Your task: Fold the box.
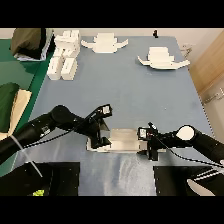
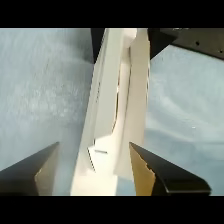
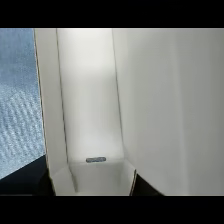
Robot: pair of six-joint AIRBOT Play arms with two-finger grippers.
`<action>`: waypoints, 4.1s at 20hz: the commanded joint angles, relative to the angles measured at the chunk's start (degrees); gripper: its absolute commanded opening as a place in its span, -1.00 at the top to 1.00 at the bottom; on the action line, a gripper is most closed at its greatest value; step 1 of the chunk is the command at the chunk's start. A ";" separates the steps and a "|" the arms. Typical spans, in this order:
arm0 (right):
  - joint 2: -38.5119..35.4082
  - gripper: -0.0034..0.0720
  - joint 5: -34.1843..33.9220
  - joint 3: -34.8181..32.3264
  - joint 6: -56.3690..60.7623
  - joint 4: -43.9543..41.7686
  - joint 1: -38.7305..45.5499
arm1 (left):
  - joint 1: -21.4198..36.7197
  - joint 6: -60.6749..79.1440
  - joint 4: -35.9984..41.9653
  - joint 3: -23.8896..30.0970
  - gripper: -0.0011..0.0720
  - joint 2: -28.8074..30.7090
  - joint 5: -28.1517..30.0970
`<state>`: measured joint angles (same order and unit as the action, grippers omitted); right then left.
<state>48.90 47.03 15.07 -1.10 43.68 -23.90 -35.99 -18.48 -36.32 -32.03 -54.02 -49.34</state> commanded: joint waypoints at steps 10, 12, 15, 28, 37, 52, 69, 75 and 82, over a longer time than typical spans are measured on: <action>-0.04 -0.31 0.00 0.00 -0.02 0.00 -0.04 | 0.48 -39.69 13.31 -2.10 0.92 4.74 -2.12; -0.04 -0.31 0.00 0.00 -0.02 0.00 -0.04 | 0.26 -40.04 15.65 -4.63 0.92 -0.46 -0.17; -0.04 -0.31 0.00 0.00 -0.02 0.00 -0.04 | 0.26 -40.87 17.05 -8.26 0.92 -7.21 2.36; -0.04 -0.31 0.00 0.00 -0.02 0.00 -0.04 | 0.26 -39.56 20.59 -9.46 0.93 -12.81 0.07; -0.04 -0.31 0.00 0.00 -0.02 0.00 -0.04 | 1.20 -35.76 26.60 -10.62 0.92 -9.97 -0.04; -0.04 -0.31 -0.24 0.00 -0.04 -0.07 -0.04 | 7.48 -36.41 21.29 -12.20 0.93 -11.54 -7.26; 0.07 -0.31 -1.86 0.00 -9.03 -1.51 -0.15 | 9.40 -52.57 11.06 -12.17 0.92 -2.29 -36.61; 0.07 -0.31 -1.86 0.00 -9.01 -1.49 -0.15 | 0.22 -55.98 11.87 -12.20 0.93 -4.66 -15.50; 0.07 -0.31 -0.94 0.00 -9.09 -1.49 -0.15 | 0.24 -57.22 9.29 -12.20 0.93 -9.49 -0.92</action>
<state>48.93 45.30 15.03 -10.09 42.19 -23.99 -35.44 -74.70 -25.50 -44.18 -61.52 -57.12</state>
